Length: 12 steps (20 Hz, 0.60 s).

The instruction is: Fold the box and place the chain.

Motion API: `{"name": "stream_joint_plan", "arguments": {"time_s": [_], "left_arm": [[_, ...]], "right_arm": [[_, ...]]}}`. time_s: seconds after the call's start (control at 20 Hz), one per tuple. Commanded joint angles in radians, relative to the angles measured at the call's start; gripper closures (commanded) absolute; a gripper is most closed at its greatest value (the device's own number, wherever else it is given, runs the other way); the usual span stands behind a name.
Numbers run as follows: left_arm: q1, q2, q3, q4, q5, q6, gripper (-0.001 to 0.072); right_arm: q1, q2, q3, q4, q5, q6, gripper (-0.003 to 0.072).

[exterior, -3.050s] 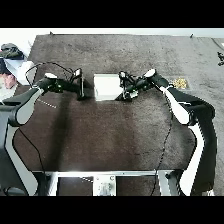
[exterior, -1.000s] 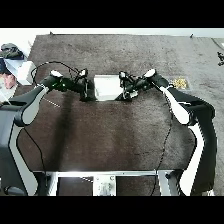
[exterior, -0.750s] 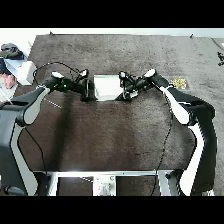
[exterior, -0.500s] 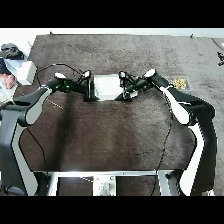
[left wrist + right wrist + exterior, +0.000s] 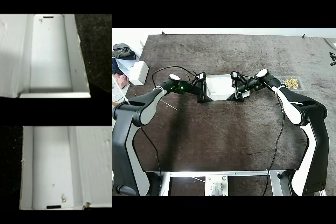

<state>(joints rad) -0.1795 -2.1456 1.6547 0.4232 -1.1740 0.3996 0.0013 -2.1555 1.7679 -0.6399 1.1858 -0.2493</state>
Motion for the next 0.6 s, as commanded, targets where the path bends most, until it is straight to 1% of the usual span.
{"name": "stream_joint_plan", "arguments": {"time_s": [0.0, 0.35, 0.55], "left_arm": [[-0.001, -0.004, 0.001, -0.007, 0.003, 0.002, 0.0018], [0.003, -0.002, 0.002, -0.021, -0.018, 0.029, 0.0017], [0.008, 0.002, 0.032, -0.020, -0.054, 0.027, 0.0018]], "right_arm": [[0.000, 0.001, 0.000, 0.000, 0.000, -0.001, 0.0417], [0.000, 0.001, 0.000, 0.000, 0.000, -0.001, 0.0416], [-0.001, 0.001, 0.000, 0.000, 0.000, -0.001, 0.0417]]}}
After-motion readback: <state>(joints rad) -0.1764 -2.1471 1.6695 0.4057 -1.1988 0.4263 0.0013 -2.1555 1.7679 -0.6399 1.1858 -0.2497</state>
